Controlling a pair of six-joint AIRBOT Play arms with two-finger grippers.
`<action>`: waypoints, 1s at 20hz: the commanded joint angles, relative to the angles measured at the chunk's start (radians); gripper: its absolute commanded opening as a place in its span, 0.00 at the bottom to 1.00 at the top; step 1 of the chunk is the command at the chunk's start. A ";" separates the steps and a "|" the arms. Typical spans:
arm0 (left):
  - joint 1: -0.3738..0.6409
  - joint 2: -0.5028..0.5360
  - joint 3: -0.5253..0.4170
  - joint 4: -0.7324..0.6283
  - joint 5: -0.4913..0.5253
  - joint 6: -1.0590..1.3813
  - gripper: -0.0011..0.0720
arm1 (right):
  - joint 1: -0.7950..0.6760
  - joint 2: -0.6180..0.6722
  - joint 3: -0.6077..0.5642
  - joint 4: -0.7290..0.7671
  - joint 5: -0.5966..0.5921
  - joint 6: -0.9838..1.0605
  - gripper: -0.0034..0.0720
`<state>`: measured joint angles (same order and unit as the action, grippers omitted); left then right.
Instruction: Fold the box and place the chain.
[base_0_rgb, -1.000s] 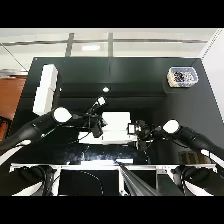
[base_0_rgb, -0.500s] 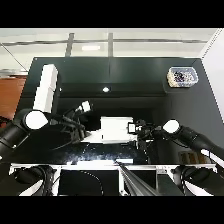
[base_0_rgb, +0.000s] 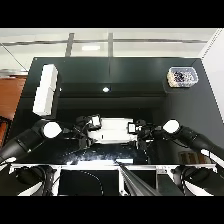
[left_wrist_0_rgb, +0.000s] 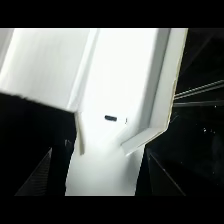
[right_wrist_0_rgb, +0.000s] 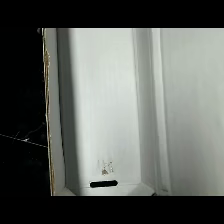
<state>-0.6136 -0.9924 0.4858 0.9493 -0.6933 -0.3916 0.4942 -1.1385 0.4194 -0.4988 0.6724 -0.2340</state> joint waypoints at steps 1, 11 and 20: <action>-0.054 -0.045 -0.006 -0.050 0.053 0.051 0.88 | 0.000 0.000 0.000 0.000 0.000 0.000 0.67; -0.073 -0.050 -0.006 -0.101 0.065 0.051 0.47 | 0.000 0.000 0.000 0.000 0.000 0.000 0.67; -0.073 -0.094 -0.006 -0.294 0.092 0.160 0.47 | 0.000 0.000 0.000 0.000 0.000 0.000 0.67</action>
<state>-0.6861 -1.0752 0.4805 0.7368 -0.6125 -0.2886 0.4938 -1.1381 0.4194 -0.4999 0.6731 -0.2348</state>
